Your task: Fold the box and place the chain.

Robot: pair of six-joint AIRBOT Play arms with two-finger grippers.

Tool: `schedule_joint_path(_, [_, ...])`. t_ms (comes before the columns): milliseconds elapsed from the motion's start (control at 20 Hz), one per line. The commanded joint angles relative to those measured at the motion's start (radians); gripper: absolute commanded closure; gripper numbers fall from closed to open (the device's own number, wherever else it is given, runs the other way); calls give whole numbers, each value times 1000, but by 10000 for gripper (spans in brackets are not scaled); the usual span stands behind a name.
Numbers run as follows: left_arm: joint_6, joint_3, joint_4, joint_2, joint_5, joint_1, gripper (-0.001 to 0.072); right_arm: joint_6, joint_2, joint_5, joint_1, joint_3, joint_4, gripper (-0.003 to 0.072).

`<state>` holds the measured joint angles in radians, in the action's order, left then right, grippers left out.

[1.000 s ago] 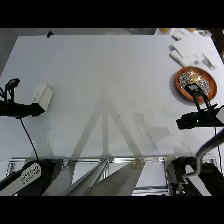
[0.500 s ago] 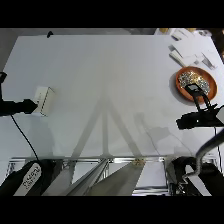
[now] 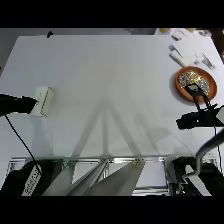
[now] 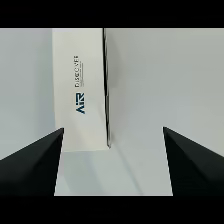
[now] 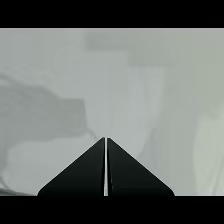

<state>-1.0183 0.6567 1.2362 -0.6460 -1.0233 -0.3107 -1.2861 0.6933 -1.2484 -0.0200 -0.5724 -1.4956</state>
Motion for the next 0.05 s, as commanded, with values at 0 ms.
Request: schedule_joint_path(0, [0,0,3,5,-3,15,15,0,1,0,-1,-1,0,668])
